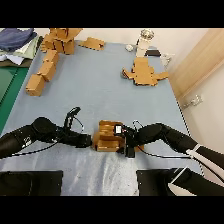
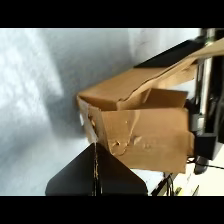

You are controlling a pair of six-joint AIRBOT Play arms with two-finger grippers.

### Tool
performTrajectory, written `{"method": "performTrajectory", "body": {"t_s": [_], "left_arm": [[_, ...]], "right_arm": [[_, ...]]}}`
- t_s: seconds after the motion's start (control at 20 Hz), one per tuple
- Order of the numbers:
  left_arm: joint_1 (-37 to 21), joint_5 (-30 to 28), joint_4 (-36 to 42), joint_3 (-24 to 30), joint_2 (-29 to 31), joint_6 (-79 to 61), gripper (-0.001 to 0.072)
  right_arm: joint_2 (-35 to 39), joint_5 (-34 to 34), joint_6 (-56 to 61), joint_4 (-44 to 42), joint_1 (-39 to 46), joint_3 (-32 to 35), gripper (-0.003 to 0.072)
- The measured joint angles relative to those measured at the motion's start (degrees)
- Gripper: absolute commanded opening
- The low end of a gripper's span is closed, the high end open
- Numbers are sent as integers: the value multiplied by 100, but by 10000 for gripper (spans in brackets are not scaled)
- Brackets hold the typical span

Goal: Fold the box.

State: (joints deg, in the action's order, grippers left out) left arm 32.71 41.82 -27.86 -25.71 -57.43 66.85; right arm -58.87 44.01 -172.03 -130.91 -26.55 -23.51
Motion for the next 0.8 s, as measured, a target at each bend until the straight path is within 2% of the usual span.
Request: {"method": "performTrajectory", "body": {"t_s": [0.2, 0.25, 0.3, 0.55, 0.6, 0.65, 0.8], "left_arm": [[-125, 7, -57, -131, 0, 122, 15], [-164, 26, -66, -151, 0, 144, 96], [-201, 37, -94, -168, 0, 160, 243], [-315, 68, -170, -240, 0, 271, 252], [-332, 79, -177, -256, 2, 282, 350], [-332, 98, -199, -282, 0, 299, 482], [-339, 173, -197, -369, 0, 345, 483]], "right_arm": [[0, 0, 0, -2, 0, 0, 498], [0, 0, -2, -2, 0, 0, 497], [0, 0, 0, -2, 0, 0, 497], [-2, 0, 0, -2, 0, 0, 497], [0, 0, 0, -2, 0, 0, 497], [0, 0, 0, -2, 0, 0, 497], [0, 0, 0, -2, 0, -2, 497]]}}
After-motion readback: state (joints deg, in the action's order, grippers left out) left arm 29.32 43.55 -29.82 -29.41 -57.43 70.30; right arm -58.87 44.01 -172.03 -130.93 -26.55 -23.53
